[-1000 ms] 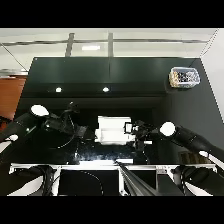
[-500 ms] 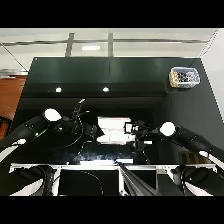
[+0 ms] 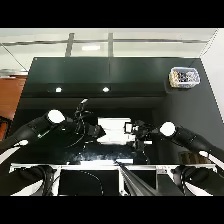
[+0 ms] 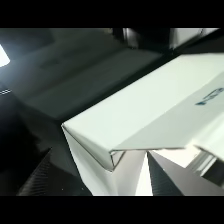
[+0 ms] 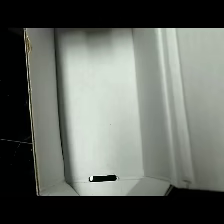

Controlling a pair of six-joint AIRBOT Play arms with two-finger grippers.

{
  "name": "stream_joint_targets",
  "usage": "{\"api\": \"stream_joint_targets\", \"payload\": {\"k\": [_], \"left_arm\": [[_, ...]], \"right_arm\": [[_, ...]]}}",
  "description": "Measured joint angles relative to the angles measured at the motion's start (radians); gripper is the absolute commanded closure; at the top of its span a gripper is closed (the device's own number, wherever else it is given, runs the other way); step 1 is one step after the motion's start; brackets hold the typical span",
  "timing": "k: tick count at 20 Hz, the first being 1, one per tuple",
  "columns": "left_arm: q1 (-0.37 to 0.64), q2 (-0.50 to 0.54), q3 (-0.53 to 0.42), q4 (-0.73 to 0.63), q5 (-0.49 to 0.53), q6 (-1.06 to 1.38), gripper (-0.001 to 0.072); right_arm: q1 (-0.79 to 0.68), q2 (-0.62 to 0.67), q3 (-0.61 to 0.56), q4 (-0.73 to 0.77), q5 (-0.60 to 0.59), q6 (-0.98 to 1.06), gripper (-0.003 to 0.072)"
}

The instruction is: Fold the box and place the chain.

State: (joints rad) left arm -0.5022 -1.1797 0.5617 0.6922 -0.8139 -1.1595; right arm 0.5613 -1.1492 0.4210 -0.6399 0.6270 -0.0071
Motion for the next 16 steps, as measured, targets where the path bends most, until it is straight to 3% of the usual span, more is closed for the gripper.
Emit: {"api": "stream_joint_targets", "payload": {"k": [3,4,5,8,10,12,16], "left_arm": [[-0.082,0.0,0.044,0.153,0.025,-0.171,0.0034],[-0.111,0.0,0.057,0.202,0.03,-0.228,0.0056],[-0.14,0.0,0.07,0.25,0.038,-0.287,0.0126],[-0.22,0.0,0.109,0.391,0.04,-0.467,0.0177],[-0.258,-0.001,0.13,0.467,0.035,-0.571,0.0347],[-0.282,-0.005,0.148,0.528,0.012,-0.657,0.0434],[-0.302,-0.034,0.195,0.573,-0.05,-0.756,0.0434]], "right_arm": [[0.0,0.0,0.0,0.0,0.0,0.0,0.0484],[0.0,0.0,0.0,0.0,0.0,0.0,0.0483],[0.0,0.0,0.0,0.0,0.0,0.0,0.0483],[0.0,0.0,0.0,0.0,0.0,0.0,0.0483],[0.0,0.0,0.0,0.0,0.0,0.0,0.0484],[0.0,0.0,0.0,-0.001,0.0,-0.001,0.0483],[0.0,0.0,0.0,-0.002,0.0,-0.002,0.0484]]}}
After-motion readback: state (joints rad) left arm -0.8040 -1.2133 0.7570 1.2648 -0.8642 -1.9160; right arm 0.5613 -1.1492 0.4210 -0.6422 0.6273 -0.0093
